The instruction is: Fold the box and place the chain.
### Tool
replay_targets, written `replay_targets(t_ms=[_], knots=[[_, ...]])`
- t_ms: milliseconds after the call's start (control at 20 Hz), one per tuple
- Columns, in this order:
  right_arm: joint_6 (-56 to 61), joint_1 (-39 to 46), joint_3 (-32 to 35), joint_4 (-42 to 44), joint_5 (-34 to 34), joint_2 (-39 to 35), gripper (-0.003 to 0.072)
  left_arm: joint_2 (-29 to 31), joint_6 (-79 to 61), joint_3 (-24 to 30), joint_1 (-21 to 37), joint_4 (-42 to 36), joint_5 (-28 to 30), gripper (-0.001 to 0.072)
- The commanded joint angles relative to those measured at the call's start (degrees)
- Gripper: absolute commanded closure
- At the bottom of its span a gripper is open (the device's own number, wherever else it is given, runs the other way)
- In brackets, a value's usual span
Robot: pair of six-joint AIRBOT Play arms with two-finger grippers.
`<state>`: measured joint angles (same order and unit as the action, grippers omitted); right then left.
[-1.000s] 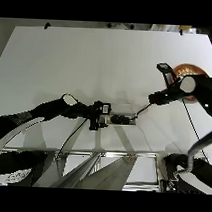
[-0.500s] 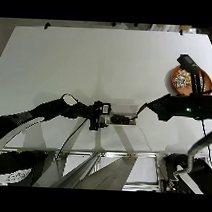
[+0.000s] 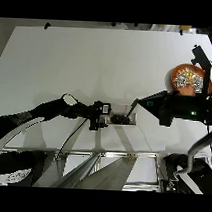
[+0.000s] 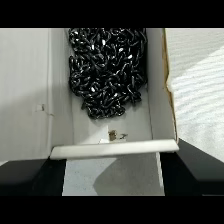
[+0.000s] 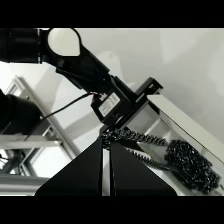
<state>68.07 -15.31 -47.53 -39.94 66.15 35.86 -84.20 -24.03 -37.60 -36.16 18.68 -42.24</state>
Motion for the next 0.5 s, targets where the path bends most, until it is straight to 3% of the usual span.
replay_targets(t_ms=[0,200,450], knots=[[-1.55,-6.8,2.25,-2.93,-5.99,2.16,0.0669,0.0,0.0,-0.04,0.0,0.02,0.0,0.0318],[-1.55,-16.0,3.5,-9.66,-11.26,11.13,0.0669,0.0,0.0,-0.04,0.0,0.02,0.02,0.0318],[-1.55,-17.2,3.56,-10.75,-12.15,20.11,0.0668,0.0,0.0,-0.04,0.0,0.02,0.0,0.0318]])
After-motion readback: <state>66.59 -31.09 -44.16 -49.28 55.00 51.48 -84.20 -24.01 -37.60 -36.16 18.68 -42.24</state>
